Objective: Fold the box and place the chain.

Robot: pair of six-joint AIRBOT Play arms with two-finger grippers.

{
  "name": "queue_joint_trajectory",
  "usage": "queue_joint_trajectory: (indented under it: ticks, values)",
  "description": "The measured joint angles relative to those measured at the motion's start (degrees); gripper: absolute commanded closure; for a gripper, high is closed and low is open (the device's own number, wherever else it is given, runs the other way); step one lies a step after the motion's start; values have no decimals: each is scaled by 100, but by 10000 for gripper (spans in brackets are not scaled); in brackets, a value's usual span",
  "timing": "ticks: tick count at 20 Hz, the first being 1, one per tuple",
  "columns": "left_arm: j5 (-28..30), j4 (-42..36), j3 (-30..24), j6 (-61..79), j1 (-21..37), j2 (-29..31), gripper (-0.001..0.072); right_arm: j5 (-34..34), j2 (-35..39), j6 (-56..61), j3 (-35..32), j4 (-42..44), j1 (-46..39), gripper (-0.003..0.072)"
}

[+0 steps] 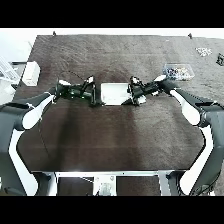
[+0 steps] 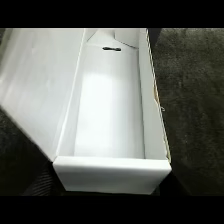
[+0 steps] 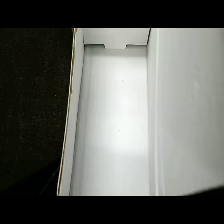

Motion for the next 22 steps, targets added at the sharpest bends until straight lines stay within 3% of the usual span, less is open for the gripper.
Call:
queue_joint_trajectory:
  ticks: [22]
  values:
    - [81,-114,11,693,-59,-157,-11,35,0,-9,4,-22,0,212]
